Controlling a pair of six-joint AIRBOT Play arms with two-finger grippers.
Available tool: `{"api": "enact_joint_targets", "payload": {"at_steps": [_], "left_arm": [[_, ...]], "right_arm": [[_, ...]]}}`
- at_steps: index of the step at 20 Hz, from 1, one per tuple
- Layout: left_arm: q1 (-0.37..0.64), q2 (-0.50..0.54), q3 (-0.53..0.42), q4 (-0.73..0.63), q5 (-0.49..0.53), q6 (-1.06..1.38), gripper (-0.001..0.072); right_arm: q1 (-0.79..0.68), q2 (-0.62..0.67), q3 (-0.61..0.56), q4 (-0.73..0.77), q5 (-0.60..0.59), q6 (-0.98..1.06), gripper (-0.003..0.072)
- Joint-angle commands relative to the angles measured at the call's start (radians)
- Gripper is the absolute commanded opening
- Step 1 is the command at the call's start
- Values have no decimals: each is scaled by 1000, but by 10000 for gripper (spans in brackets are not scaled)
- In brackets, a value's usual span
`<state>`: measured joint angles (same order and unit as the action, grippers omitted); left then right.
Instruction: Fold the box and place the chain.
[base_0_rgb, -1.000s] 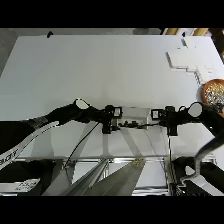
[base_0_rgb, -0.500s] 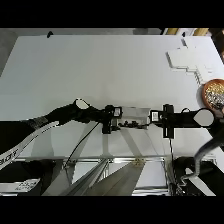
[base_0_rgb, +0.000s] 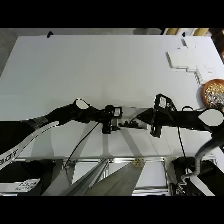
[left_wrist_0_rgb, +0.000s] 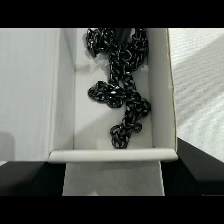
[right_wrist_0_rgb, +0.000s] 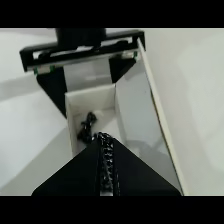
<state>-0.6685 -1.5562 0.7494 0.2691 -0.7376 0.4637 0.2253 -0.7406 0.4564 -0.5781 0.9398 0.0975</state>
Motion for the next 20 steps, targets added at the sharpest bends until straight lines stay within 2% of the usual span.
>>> {"api": "enact_joint_targets", "payload": {"at_steps": [1,6,11,13,17,20], "left_arm": [[0,0,0,0,0,0,311],[0,0,0,0,0,0,311],[0,0,0,0,0,0,311],[0,0,0,0,0,0,311],[0,0,0,0,0,0,311],[0,0,0,0,0,0,311]], "right_arm": [[28,-27,0,77,-39,-1,17],[157,-110,0,26,-122,-1,17],[201,-151,0,26,-158,-1,20],[201,-141,2,26,-174,-1,195],[185,-69,37,-59,-129,0,202],[46,2,38,-119,-27,0,200]]}}
